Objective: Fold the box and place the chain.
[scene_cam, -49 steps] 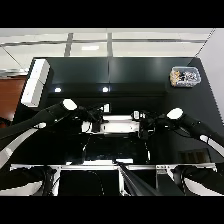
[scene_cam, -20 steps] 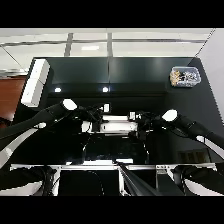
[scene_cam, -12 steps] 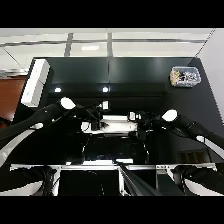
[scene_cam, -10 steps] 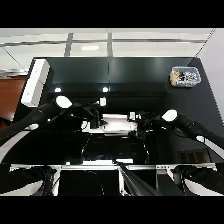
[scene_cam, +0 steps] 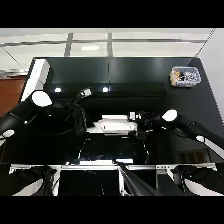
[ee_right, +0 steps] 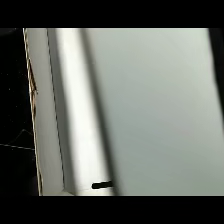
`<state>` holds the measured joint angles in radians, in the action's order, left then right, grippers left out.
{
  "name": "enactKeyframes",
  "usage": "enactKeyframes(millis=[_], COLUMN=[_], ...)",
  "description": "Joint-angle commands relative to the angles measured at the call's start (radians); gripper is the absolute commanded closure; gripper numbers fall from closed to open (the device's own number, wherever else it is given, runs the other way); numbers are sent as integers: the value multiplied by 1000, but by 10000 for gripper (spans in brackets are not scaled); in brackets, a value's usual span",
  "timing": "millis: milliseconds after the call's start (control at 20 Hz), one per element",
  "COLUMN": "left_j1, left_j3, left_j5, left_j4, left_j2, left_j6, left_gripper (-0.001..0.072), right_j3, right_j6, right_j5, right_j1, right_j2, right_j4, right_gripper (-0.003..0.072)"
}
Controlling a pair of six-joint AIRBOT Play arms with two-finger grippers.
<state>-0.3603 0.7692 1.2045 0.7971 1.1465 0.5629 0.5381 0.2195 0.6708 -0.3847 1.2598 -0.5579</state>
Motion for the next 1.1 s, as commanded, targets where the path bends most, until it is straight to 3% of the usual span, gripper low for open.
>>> enactKeyframes(millis=[0,200,350,450,600,700,900,1050], left_j1=[-74,-142,-98,-64,-43,-61,-68,-23], left_j3=[-38,-13,6,6,6,6,22,85], left_j5=[65,-381,-614,-609,-434,-377,-393,-394], left_j4=[-185,-367,-346,-263,-237,-235,-229,-210], left_j2=[32,80,91,131,210,252,283,218], left_j6=[136,95,96,98,97,94,79,72], left_gripper=[686,686,686,686,686,686,686,688], right_j3=[1,1,1,1,1,1,1,1], right_j6=[-1,-1,-1,-1,-2,-3,-3,-3], right_j5=[-2,-3,-3,-4,-7,-8,-9,-9], right_j1=[0,0,0,0,0,0,0,0], right_j2=[0,0,0,0,0,0,0,0], right_j4=[3,3,3,4,6,6,6,6], right_gripper=[449,449,449,449,449,449,449,449])
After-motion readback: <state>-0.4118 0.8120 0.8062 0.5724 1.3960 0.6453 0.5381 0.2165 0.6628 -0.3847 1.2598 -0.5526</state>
